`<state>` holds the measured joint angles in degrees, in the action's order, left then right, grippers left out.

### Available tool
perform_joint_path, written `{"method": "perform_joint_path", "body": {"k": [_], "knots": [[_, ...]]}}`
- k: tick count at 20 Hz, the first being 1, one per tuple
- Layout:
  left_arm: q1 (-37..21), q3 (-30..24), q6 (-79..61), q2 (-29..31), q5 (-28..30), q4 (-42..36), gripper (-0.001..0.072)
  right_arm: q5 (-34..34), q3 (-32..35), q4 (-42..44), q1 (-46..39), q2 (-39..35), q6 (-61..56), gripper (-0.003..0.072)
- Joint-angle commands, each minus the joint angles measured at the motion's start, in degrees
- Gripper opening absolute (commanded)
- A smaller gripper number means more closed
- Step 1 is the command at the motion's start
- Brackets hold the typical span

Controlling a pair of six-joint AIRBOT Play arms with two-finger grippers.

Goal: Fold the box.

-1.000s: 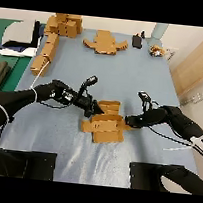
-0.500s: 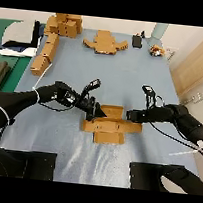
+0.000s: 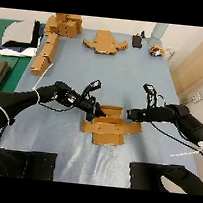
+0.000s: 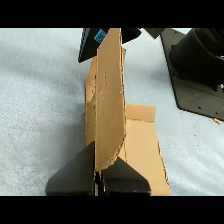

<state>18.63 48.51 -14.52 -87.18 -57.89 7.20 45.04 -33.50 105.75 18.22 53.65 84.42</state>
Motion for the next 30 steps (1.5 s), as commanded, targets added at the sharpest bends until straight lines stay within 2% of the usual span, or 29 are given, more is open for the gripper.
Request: {"method": "perform_joint_path", "body": {"k": [1,9,13,23,25,28,30], "knots": [[-0.04,0.0,-0.04,0.02,0.79,0.2,0.0014,-0.52,-0.04,-0.2,0.04,-0.04,-0.02,0.0007],[-0.02,-0.02,0.42,0.02,0.74,0.83,0.0014,-1.49,-0.04,-0.2,0.04,-0.04,0.0,0.0007],[-0.02,-0.02,3.69,0.02,-1.03,3.85,0.0014,-1.49,-0.04,-0.57,0.04,-0.04,0.0,0.0007],[-0.02,-0.02,5.16,0.04,-1.11,3.52,0.0014,-1.42,0.0,-1.64,0.04,-0.07,0.02,0.0007],[-0.02,-0.02,5.14,0.02,-1.2,3.52,0.0014,0.24,-0.02,-1.84,0.42,-0.55,0.04,0.0006],[-0.02,0.0,5.14,0.02,-1.18,3.5,0.0014,7.13,-0.79,-5.6,5.79,-2.82,-0.7,0.0005],[-0.02,0.0,5.14,0.04,-1.18,3.5,0.0014,13.03,-1.86,-13.79,13.16,-4.57,-7.04,0.0005]]}}
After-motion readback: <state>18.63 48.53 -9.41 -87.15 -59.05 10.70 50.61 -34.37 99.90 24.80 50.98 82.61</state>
